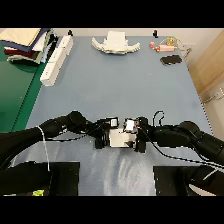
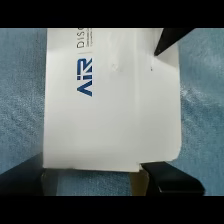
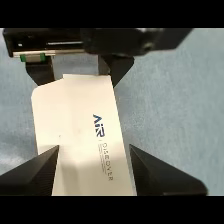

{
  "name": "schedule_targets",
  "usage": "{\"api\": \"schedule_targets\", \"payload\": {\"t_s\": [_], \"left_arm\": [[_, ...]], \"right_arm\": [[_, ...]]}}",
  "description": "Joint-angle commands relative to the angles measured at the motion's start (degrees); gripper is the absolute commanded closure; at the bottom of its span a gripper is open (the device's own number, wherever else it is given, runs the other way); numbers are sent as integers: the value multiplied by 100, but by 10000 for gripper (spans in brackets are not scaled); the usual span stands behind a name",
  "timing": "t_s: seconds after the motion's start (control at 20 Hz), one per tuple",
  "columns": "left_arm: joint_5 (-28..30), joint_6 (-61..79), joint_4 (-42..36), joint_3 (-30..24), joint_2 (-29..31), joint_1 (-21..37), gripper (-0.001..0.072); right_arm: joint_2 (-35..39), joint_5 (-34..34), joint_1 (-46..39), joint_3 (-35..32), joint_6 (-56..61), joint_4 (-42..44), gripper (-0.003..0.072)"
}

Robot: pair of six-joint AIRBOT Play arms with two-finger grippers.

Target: Fold the box.

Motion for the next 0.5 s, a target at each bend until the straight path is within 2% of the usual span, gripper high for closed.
{"api": "schedule_targets", "payload": {"t_s": [0.0, 0.45], "left_arm": [[2, 2, 2, 0, 4, -2, 296], [2, 2, 2, 0, 2, -2, 296]], "right_arm": [[-111, -9, 37, 4, -280, -61, 21], [-315, 11, 72, 131, -302, -660, 27]]}}
